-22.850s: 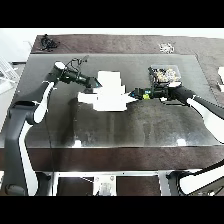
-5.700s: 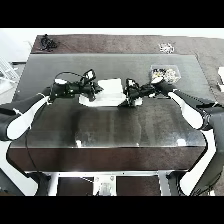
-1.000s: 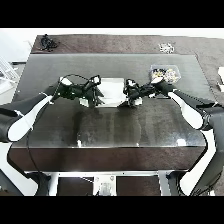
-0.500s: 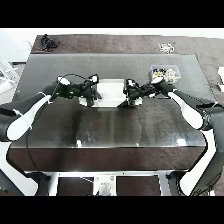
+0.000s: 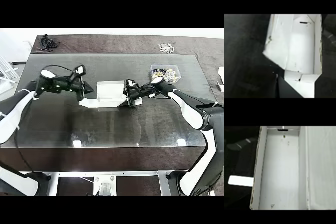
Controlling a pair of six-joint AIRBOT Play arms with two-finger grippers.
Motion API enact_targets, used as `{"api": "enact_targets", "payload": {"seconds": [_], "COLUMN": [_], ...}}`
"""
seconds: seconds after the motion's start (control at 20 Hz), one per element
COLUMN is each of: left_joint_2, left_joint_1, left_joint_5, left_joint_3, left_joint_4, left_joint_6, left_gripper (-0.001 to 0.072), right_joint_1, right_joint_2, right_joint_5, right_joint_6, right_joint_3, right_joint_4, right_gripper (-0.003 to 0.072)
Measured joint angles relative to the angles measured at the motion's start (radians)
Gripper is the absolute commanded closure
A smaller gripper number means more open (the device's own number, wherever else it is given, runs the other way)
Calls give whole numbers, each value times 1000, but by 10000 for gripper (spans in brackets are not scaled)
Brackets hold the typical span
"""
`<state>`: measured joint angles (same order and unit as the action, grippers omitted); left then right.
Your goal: Fold the box and place the chain.
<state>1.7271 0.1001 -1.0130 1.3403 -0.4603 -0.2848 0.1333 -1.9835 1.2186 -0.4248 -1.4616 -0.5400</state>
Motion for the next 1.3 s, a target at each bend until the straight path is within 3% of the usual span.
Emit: {"api": "enact_targets", "payload": {"seconds": [0.2, 0.7, 1.0, 1.3], "left_joint_2": [-44, -72, -66, -60], "left_joint_1": [-63, -193, -200, -201], "left_joint_5": [-48, -138, -151, -123], "left_joint_3": [-3, -36, -48, -134], "left_joint_4": [-20, -195, -230, -221], "left_joint_6": [160, 1009, 1237, 1329], "left_gripper": [696, 692, 692, 692], "right_joint_1": [0, 0, 0, 0], "right_joint_2": [0, 0, 0, 0], "right_joint_5": [-1, -2, -2, -2], "right_joint_6": [0, 1, 2, 2], "right_joint_3": [0, 0, 0, 0], "right_joint_4": [0, 1, 1, 1], "right_gripper": [127, 126, 126, 126]}}
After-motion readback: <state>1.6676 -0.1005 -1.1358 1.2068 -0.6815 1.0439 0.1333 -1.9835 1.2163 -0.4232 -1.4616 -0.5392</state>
